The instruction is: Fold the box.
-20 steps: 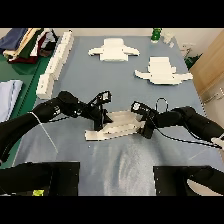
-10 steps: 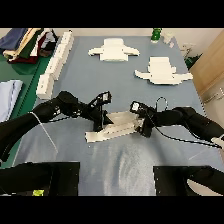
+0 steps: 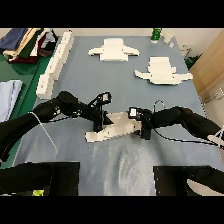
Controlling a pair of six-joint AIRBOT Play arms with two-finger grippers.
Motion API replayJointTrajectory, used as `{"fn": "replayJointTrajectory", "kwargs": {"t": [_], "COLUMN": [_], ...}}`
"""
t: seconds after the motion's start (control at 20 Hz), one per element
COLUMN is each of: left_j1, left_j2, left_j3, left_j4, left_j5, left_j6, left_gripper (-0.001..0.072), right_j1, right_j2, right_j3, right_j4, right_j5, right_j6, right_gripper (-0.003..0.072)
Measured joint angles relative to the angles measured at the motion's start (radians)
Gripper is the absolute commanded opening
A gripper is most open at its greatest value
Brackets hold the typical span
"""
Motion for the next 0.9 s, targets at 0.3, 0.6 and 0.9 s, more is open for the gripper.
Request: {"fn": "replayJointTrajectory", "kwargs": {"t": [0.3,0.6,0.9], "left_j1": [-0.001,-0.001,-0.001], "left_j2": [0.0,0.0,0.001], "left_j3": [0.0,0.0,0.0], "left_j4": [0.002,0.001,-0.001], "left_j5": [-0.003,0.002,0.008], "left_j6": [0.001,0.001,0.0], "left_gripper": [0.0014,0.0014,0.0014], "right_j1": [0.001,0.002,0.002], "right_j2": [-0.01,-0.011,-0.011], "right_j3": [0.0,0.0,0.0], "right_j4": [0.055,0.067,0.071], "right_j5": [-0.072,-0.093,-0.06], "right_j6": [-0.024,-0.032,-0.034], "right_gripper": [0.0687,0.0688,0.0688]}}
